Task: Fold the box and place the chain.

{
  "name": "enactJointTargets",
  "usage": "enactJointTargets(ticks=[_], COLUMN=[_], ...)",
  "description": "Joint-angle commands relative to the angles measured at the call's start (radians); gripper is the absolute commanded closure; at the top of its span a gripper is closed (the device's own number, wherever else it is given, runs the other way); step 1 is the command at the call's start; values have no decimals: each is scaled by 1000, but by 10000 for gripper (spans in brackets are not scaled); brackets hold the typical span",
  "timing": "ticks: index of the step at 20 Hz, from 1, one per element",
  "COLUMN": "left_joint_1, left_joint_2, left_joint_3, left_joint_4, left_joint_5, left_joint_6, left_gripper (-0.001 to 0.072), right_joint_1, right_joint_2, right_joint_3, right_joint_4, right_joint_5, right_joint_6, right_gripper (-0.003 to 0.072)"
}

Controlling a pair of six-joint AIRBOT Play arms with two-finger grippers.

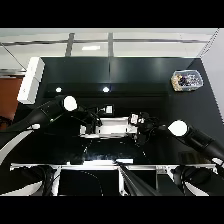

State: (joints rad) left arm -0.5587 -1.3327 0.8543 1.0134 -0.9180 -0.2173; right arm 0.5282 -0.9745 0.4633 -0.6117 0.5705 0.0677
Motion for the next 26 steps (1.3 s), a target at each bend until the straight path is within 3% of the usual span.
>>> enactJointTargets(ticks=[1,9,13,19,23,26], left_joint_1=[0,0,0,-1,-7,-37], left_joint_2=[0,19,20,26,50,87], left_joint_3=[1,2,1,-1,-8,-70], left_joint_4=[0,3,0,0,-4,-3], left_joint_5=[-2,3,-3,-5,22,114], left_joint_6=[1,29,29,38,38,38], left_gripper=[683,685,684,688,689,689], right_joint_1=[-6,-11,-14,-36,-36,-36], right_joint_2=[1,-17,-33,-47,-46,-46], right_joint_3=[13,14,15,15,14,14], right_joint_4=[-14,2,113,133,133,132], right_joint_5=[-5,-16,-11,56,94,93], right_joint_6=[-8,-18,-117,-155,-158,-159], right_gripper=[90,90,90,90,90,90])
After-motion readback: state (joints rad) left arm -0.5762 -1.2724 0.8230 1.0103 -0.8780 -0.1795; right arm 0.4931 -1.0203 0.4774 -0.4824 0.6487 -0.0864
